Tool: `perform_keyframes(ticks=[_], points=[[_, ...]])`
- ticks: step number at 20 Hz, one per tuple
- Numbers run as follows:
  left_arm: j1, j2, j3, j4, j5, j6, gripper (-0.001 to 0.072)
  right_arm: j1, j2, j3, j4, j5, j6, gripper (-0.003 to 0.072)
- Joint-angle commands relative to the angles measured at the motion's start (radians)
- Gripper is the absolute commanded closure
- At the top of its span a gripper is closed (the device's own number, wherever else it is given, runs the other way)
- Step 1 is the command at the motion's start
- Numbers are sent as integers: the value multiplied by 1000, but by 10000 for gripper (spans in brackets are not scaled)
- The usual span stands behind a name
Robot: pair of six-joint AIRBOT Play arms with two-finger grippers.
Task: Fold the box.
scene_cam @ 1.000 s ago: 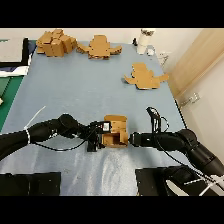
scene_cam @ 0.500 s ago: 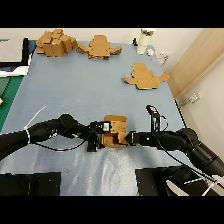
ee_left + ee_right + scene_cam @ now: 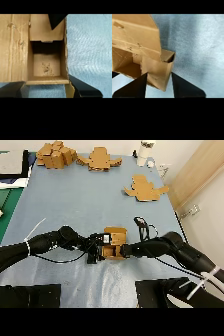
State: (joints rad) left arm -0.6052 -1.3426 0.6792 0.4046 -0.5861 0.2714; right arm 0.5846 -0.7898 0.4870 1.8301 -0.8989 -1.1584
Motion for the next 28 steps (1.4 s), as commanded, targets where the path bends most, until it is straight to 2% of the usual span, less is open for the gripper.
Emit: perform_keyframes(ticks=[1,7,9,17,18,19,20,22,23,26,27,28], points=[[0,0,1,0,0,0,181,115,-145,126,-209,-117,209,228],[0,0,1,0,0,0,181,267,-322,284,-447,-349,517,229],[0,0,1,0,0,0,181,280,-347,289,-431,-348,558,272],[0,0,1,0,0,0,181,296,-412,303,-410,-332,631,291],[0,0,1,0,0,0,181,296,-424,303,-404,-332,636,352],[0,0,1,0,0,0,181,296,-433,303,-402,-330,636,371],[0,0,1,0,0,0,181,296,-439,303,-401,-330,639,425],[0,0,1,0,0,0,181,296,-441,304,-401,-329,638,619],[0,0,1,0,0,0,181,296,-441,306,-402,-330,638,684],[0,0,1,0,0,0,181,296,-441,311,-400,-327,637,684],[0,0,1,0,0,0,181,296,-441,314,-393,-330,637,577],[0,0,1,0,0,0,181,296,-438,317,-384,-330,636,356]])
